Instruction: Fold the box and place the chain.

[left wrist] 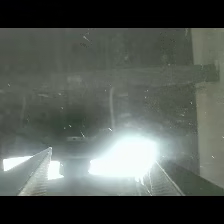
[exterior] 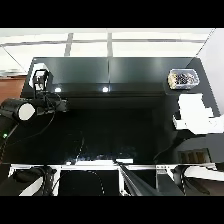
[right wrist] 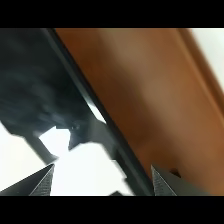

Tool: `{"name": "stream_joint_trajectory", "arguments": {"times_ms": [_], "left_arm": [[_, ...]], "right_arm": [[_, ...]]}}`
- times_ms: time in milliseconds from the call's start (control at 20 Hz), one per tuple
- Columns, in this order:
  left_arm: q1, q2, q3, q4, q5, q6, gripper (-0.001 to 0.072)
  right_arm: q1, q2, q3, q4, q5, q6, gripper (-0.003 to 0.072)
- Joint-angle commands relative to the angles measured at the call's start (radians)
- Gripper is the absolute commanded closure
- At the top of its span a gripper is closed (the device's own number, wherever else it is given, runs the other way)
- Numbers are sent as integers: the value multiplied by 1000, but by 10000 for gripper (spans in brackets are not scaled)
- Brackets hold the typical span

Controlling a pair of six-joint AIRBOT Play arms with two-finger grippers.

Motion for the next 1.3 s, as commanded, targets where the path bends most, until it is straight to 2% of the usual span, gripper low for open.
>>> {"name": "stream_joint_trajectory", "arguments": {"times_ms": [0, 200, 250, 300, 350, 400, 600, 750, 1000, 1150, 1250], "left_arm": [[2, -8, 2, -48, -20, -8, 1], [2, -40, 2, -97, -16, -9, 1], [2, -48, 2, -100, -15, -9, 0], [2, -54, 2, -106, -16, -9, 1], [2, -55, 2, -127, -15, -9, 1], [2, -55, 2, -134, -16, -9, 1], [2, -50, 3, -156, -22, -8, 1], [1, -47, 2, -234, -55, 68, 1], [-40, -47, 2, -418, -63, 222, 1], [-106, -57, 0, -531, -24, 314, 1], [-154, -75, 0, -561, 47, 356, 1]], "right_arm": [[-60, -132, 45, -2, 89, -171, -34], [-58, -182, 45, 48, 43, -247, -28], [-58, -182, 45, 90, 46, -284, 138], [-57, -182, 49, 117, 63, -307, 271], [-58, -180, 53, 148, 92, -329, 507], [-58, -175, 55, 182, 135, -359, 678], [-56, -104, 46, 385, 279, -414, 680], [-42, 66, -66, 595, 288, -473, 675], [74, 381, -448, 814, 220, -537, 675], [191, 525, -702, 1093, 182, -613, 674], [301, 599, -846, 1221, 86, -660, 675]]}}
